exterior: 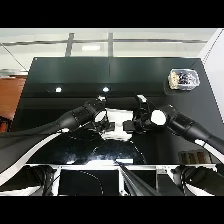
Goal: Fold the box and place the chain.
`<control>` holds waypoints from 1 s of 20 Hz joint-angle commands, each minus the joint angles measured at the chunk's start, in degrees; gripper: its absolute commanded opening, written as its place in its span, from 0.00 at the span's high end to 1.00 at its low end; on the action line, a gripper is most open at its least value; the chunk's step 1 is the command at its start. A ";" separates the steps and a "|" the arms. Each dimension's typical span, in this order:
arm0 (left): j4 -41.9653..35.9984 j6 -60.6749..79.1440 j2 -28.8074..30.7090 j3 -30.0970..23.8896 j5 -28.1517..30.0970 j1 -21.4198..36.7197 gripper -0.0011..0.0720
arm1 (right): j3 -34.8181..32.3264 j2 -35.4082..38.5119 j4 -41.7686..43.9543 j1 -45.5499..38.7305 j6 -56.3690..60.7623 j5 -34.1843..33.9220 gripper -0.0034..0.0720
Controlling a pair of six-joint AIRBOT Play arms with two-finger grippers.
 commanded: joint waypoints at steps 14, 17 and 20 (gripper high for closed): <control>0.02 0.00 0.00 0.04 0.00 0.00 0.95 | 8.63 -8.61 -9.31 4.57 15.08 10.38 0.53; 0.02 0.00 0.00 0.04 0.00 0.00 0.95 | 8.68 -9.01 -9.20 4.70 17.44 10.49 0.53; 0.02 0.00 0.00 0.04 0.02 0.00 0.95 | 8.70 -9.40 -9.25 4.70 18.78 10.47 0.56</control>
